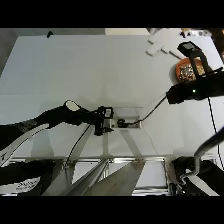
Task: Fold the box and place the chain.
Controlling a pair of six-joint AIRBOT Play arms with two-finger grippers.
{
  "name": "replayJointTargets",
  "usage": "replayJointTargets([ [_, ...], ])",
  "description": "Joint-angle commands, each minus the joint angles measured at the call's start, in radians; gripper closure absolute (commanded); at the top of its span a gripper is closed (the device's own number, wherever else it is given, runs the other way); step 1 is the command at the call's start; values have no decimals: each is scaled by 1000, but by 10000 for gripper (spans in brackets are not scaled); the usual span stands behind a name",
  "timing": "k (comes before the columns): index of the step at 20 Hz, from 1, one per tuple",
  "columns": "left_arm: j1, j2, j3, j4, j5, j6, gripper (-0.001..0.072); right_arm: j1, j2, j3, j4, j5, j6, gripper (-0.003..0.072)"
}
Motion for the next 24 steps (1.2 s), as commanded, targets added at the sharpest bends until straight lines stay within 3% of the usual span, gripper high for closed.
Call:
replayJointTargets([
  [1,1,1,0,0,0,0,697,121,90,0,132,10,11,675],
  [7,1,1,0,0,0,0,697,321,74,-2,161,-157,6,675],
  [15,1,1,0,1,0,0,697,409,49,-16,202,-304,3,675],
  [24,1,1,0,0,0,0,697,439,48,-259,211,-418,3,675],
])
